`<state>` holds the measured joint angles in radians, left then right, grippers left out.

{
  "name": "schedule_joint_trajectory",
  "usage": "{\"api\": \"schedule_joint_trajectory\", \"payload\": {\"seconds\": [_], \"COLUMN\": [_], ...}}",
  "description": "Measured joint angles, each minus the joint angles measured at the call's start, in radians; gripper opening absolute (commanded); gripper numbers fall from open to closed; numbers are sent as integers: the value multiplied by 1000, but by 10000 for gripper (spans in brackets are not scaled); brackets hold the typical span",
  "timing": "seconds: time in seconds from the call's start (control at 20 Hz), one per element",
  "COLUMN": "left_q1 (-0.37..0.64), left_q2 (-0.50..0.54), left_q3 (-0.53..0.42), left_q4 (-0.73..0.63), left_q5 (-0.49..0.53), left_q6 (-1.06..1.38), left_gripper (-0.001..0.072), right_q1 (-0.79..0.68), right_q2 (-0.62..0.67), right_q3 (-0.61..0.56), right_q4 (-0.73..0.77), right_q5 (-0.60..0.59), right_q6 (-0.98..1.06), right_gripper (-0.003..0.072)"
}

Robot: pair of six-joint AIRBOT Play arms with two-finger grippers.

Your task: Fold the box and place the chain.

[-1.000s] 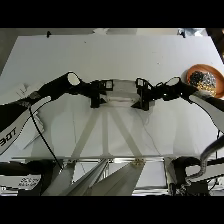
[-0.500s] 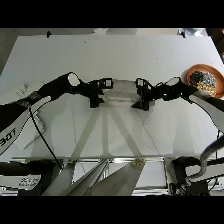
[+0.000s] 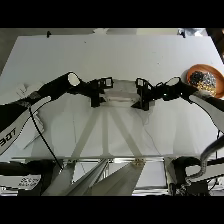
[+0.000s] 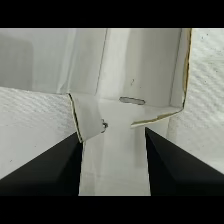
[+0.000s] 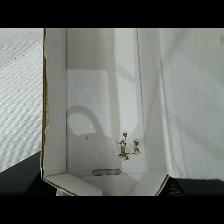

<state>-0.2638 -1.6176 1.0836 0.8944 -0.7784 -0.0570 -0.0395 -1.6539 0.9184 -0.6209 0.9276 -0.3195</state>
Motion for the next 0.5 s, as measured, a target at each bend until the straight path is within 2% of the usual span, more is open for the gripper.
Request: {"api": "schedule_joint_trajectory", "payload": {"seconds": [0.05,0.15,0.5], "left_q1": [0,0,0], "left_q2": [0,0,0], "left_q3": [0,0,0], "left_q4": [-1,-6,-87], "left_q5": [-5,-27,-44], "left_q6": [2,5,87], "left_gripper": [403,269,274], "right_q1": [0,0,0], "right_q2": [0,0,0], "right_q3": [0,0,0], "right_q4": [0,0,0], "right_q5": [0,0,0], "right_q6": [0,0,0], "right_gripper": [507,507,507]}}
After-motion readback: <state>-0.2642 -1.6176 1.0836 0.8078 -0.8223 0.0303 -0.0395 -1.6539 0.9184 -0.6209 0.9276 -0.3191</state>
